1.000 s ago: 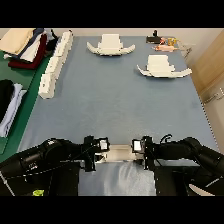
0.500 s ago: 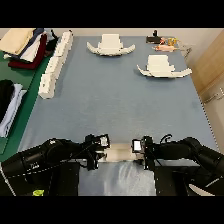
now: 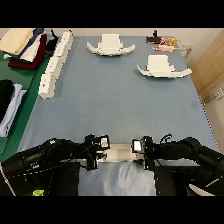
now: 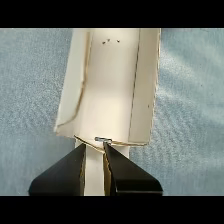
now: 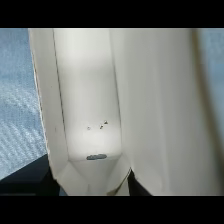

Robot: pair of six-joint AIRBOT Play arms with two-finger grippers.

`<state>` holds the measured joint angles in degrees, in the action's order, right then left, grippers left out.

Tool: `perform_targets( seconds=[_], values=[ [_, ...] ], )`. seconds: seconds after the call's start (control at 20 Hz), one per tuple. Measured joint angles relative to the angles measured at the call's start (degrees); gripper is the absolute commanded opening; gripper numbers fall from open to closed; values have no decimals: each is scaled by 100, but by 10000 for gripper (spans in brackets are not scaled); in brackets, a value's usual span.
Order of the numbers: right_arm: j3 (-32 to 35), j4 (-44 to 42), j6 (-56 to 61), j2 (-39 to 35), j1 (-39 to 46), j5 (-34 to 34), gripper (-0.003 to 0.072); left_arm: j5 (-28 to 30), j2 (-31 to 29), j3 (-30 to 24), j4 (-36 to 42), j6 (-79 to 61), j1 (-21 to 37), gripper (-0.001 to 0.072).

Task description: Fold the box.

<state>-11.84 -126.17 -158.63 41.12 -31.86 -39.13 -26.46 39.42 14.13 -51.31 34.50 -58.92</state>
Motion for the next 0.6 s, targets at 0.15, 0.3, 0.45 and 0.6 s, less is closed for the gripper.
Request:
perform_targets(
  seconds=[0.15, 0.3, 0.45, 0.6],
  values=[
    [0, -2, 7, -2, 2, 4, 420, 57, 0, -2, 28, -136, 0, 178],
    [2, -2, 4, -2, 2, 7, 420, 98, 0, -2, 42, -195, 0, 178],
    [0, 0, -22, -2, 2, 4, 420, -15, 0, 0, 4, -216, 0, 179],
    [2, -7, -17, 0, -4, 2, 420, -372, 0, 0, -151, -221, -2, 468]
  ],
)
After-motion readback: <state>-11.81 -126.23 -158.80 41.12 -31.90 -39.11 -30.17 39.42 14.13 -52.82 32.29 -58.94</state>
